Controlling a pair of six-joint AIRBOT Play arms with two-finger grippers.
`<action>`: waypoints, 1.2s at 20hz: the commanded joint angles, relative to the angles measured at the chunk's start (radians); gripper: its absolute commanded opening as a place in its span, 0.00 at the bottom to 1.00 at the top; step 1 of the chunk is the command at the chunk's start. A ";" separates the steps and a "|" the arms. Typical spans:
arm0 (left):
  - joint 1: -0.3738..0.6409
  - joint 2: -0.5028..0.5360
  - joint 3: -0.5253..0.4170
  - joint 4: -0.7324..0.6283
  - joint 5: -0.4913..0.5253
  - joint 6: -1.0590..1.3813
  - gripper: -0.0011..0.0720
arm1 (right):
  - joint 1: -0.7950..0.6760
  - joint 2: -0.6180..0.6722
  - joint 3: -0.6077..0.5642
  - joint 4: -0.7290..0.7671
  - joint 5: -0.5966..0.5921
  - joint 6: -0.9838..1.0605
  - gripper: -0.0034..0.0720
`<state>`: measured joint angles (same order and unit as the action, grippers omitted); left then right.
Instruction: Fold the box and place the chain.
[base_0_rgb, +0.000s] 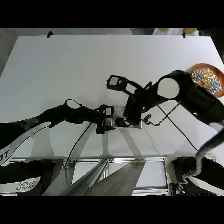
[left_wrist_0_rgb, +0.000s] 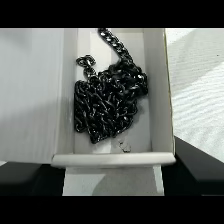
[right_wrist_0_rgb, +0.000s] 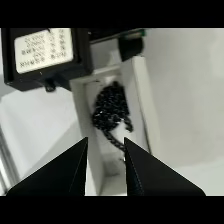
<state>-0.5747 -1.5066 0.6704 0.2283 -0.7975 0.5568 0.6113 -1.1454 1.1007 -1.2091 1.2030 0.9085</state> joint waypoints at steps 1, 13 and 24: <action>0.000 0.001 0.001 0.000 0.000 0.000 0.20 | -0.096 0.103 0.003 -0.044 0.043 -0.127 0.35; 0.000 0.001 0.001 0.000 0.000 0.000 0.20 | -0.390 0.134 -0.369 0.040 -0.069 -0.677 0.25; 0.000 0.001 0.001 0.000 0.000 0.000 0.20 | -0.388 -0.053 -0.452 0.275 -0.163 -0.918 0.41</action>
